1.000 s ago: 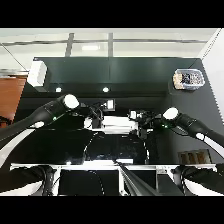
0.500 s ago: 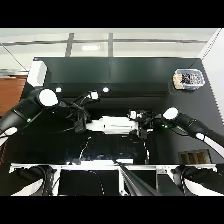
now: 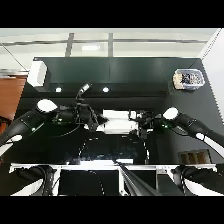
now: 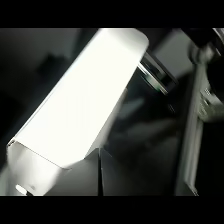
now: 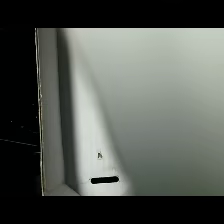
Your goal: Fold the box and place the chain.
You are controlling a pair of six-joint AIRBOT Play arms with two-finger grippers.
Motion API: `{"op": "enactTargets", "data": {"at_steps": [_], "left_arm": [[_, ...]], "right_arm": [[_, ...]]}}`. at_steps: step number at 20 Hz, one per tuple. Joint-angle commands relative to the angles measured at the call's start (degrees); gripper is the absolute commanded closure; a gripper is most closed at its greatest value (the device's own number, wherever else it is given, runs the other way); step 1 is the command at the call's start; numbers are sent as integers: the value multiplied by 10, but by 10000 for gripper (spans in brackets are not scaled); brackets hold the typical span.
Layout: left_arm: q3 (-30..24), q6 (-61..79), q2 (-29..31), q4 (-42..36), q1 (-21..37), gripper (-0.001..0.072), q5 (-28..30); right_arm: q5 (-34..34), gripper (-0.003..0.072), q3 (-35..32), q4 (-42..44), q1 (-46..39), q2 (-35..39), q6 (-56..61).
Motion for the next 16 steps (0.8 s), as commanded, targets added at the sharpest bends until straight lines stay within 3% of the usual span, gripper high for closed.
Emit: {"op": "enactTargets", "data": {"at_steps": [1, 6, 11, 16], "left_arm": [[-11, 84, -18, -98, 1, 685, 110], [-7, 87, -63, -89, 1, 684, 155], [42, 78, -121, -72, 1, 685, 156], [73, -34, -151, 62, 0, 685, 133]], "right_arm": [[0, 630, 0, 0, 0, 0, 0], [0, 630, 0, 0, 0, 0, 0], [0, 630, 0, 0, 0, 0, 0], [0, 630, 0, 0, 0, 0, 0]]}}
